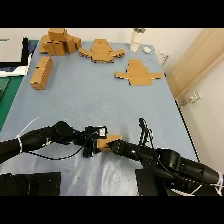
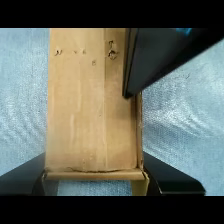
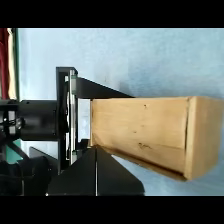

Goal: Fold the box.

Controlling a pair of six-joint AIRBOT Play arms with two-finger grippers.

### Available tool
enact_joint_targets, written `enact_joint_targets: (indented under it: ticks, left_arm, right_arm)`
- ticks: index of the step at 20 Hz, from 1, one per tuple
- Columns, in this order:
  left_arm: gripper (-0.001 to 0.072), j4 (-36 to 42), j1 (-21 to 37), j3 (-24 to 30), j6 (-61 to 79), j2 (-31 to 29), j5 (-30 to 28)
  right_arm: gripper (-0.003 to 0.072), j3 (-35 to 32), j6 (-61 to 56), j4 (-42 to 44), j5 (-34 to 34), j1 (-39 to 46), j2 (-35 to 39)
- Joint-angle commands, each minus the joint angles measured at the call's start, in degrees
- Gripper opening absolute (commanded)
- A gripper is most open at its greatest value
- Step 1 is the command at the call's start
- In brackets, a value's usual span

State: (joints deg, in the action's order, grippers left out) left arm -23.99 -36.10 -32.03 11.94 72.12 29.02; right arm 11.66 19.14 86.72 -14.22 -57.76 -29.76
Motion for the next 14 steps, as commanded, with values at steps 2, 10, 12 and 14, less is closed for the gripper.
enact_joint_targets:
  ticks: [2,10,12,14]
  left_arm:
    - [0.0472,-0.02,0.0,-0.04,0.02,0.02,0.0]
    - [0.0472,-0.02,0.0,-0.04,0.02,0.02,-0.02]
    - [0.0472,-0.02,0.0,-0.04,0.02,0.02,0.0]
    - [0.0473,0.0,0.0,-0.04,0.02,0.02,-0.02]
  right_arm:
    - [0.0003,11.15,1.53,-16.83,-41.55,0.48,5.25]
    - [0.0004,18.14,9.79,-19.02,-58.47,9.73,-2.34]
    - [0.0004,18.14,13.62,-15.3,-58.21,13.29,-6.32]
    - [0.0004,18.14,17.18,-10.51,-57.96,16.57,-10.29]
